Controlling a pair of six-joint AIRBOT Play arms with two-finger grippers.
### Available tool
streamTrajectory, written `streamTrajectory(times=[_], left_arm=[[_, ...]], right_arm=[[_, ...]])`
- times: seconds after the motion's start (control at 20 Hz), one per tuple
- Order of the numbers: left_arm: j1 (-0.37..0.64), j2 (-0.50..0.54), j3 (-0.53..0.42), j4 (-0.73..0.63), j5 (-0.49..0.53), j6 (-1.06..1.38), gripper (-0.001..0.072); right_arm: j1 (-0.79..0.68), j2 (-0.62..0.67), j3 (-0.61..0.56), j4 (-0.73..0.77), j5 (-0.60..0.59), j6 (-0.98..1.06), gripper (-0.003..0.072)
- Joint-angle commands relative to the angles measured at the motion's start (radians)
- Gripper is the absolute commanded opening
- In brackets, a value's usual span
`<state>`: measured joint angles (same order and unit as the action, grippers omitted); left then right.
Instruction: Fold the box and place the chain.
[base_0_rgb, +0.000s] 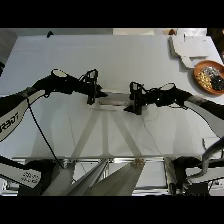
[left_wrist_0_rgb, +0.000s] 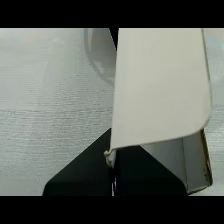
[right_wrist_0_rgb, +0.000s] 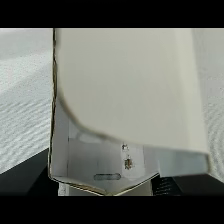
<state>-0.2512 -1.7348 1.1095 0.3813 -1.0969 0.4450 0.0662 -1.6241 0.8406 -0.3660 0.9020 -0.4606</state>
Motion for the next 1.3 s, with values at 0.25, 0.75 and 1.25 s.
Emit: streamTrajectory(times=[0.25, 0.75, 1.25], left_arm=[[-0.002, 0.000, 0.000, -0.016, 0.001, 0.000, 0.0014], [0.002, 0.000, 0.000, -0.037, 0.001, 0.000, 0.0155], [0.029, 0.001, 0.000, -0.012, 0.001, 0.000, 0.0154]], right_arm=[[0.001, -0.001, 0.001, 0.000, 0.000, 0.000, 0.0438], [0.001, 0.000, 0.001, 0.000, 0.000, 0.000, 0.0438], [0.001, -0.001, 0.001, 0.000, 0.000, 0.000, 0.0438]])
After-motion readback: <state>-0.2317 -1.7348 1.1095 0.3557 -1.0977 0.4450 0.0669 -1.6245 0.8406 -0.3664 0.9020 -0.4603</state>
